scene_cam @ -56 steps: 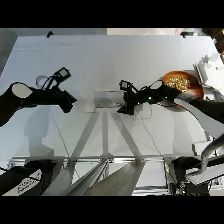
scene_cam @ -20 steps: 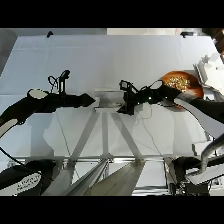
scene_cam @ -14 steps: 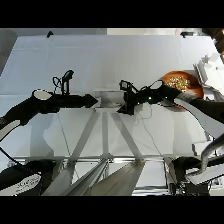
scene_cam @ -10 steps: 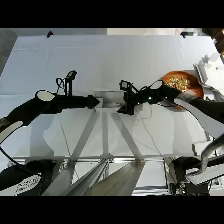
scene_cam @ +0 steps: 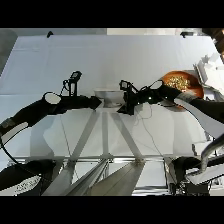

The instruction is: Fold the box and place the chain.

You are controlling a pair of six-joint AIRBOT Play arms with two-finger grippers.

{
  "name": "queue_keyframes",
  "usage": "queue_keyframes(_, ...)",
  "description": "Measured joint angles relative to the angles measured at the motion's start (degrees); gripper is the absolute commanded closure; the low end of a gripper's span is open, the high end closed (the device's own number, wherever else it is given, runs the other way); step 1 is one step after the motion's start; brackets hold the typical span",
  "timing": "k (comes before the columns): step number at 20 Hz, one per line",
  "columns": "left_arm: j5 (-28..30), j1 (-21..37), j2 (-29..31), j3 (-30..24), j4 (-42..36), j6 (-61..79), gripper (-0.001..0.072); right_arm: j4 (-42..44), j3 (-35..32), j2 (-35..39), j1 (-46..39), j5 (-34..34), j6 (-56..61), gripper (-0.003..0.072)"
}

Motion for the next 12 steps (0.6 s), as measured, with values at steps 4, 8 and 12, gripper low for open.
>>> queue_keyframes(4, 2.69, -1.46, -0.72, 0.04, 1.18, 0.02, 0.0219, 0.02, 0.0, 0.0, 0.0, 0.0, 0.02, 0.017)
queue_keyframes(8, 3.28, -1.9, -0.92, 1.53, 6.03, -5.7, 0.0217, 0.02, 0.0, 0.0, 0.0, 0.0, 0.0, 0.017)
queue_keyframes(12, -0.96, -2.01, -1.07, 6.36, 20.0, -19.61, 0.0196, 0.02, 0.0, 0.0, 0.0, 0.0, 0.0, 0.017)
